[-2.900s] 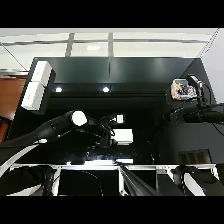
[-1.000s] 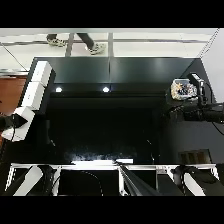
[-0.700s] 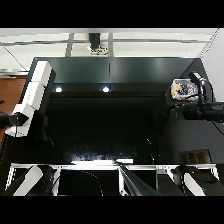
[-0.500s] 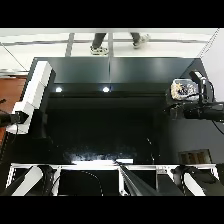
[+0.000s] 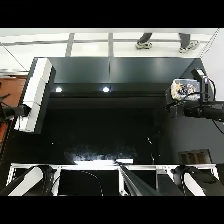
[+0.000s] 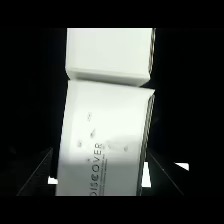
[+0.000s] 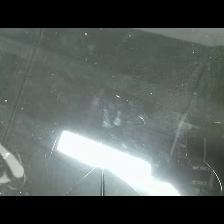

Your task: Fold the box and place the chain.

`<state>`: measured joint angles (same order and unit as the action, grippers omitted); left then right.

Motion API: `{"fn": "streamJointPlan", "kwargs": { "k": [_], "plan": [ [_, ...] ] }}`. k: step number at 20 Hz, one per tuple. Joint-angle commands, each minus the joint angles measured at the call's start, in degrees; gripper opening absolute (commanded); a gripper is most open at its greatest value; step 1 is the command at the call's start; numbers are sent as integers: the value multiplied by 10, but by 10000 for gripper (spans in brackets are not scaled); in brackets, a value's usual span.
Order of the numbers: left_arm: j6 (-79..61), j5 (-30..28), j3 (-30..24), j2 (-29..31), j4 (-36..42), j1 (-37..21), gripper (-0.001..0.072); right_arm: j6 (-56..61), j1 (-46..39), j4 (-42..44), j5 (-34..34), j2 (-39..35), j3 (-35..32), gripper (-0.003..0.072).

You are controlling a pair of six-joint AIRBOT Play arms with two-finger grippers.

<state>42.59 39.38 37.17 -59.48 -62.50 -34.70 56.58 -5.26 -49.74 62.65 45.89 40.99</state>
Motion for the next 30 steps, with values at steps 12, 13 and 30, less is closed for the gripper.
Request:
{"fn": "streamJointPlan", "kwargs": {
  "k": [12,13,30],
  "plan": [
    [121,266,76,274,82,113,23,31,110,-77,-87,-180,22,3],
    [121,253,40,316,81,138,24,50,133,-115,-145,-212,-11,3],
    [121,238,-105,521,60,196,27,108,143,-204,-247,-226,-190,2]
  ]
}}
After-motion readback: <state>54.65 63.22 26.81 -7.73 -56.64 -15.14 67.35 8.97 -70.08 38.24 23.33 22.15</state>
